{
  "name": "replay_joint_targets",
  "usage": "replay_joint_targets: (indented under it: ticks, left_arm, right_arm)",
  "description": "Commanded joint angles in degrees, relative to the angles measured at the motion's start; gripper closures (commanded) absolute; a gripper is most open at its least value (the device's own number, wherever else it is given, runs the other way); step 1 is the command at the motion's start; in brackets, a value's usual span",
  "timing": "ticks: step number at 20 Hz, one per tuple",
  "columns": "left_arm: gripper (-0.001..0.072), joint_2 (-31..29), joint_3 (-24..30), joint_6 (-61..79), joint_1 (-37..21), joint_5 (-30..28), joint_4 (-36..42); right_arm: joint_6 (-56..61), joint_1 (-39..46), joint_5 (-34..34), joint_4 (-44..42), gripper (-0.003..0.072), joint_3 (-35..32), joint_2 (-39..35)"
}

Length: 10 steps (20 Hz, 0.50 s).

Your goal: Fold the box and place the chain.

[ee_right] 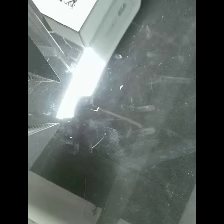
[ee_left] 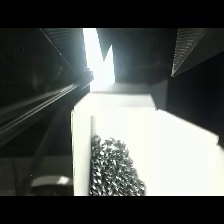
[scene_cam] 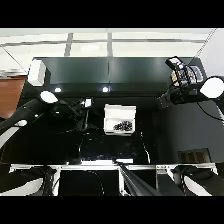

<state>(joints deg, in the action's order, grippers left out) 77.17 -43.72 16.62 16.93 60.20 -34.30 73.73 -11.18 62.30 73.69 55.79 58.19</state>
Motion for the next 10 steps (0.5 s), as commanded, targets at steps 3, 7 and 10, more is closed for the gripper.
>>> replay_joint_targets:
  ticks: [3, 7, 10]
  left_arm:
    - [-0.0008, 5.51, 0.42, 1.51, 0.85, 0.31, 5.07]
    - [-0.0008, 5.75, 1.11, 1.38, 0.83, -0.81, 5.03]
    - [-0.0008, 5.77, 1.09, 0.98, 1.44, -2.16, 5.42]
  right_arm:
    - [0.02, -0.02, 0.0, -0.15, 0.0383, 0.02, 0.0]
    - [0.02, -0.02, -0.07, -0.15, 0.0383, 0.02, 0.0]
    - [0.02, -0.02, -0.22, -0.15, 0.0383, 0.02, 0.0]
